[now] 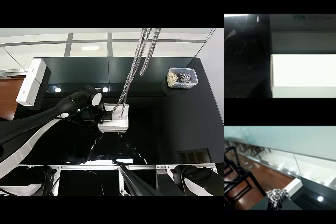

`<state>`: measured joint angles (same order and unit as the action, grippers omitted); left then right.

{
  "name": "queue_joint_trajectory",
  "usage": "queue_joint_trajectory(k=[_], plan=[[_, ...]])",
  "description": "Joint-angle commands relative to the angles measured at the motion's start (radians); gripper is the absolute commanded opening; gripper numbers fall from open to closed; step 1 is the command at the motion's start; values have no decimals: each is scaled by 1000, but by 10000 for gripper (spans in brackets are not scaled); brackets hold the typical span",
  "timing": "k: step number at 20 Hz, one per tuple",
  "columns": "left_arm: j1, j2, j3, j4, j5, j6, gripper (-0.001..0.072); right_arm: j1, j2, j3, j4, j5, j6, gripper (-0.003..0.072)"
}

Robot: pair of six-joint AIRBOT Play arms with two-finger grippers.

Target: Fold the box and place the chain.

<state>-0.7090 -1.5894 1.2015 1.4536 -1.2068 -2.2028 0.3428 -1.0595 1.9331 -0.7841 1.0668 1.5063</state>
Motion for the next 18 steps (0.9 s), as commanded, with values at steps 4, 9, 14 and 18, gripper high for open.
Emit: queue_joint_trajectory(k=[4, 9, 14, 18], plan=[[1, 0, 1, 1, 2, 0, 26, 7, -27, 0, 24, 58, -4, 11], [1, 0, 1, 2, 2, 0, 26, 43, -92, -28, 16, 142, 2, 12], [1, 0, 1, 3, 2, 0, 26, 42, -98, -28, -14, 153, 4, 11], [1, 0, 1, 4, 2, 0, 26, 42, -98, -28, -16, 162, 8, 12]])
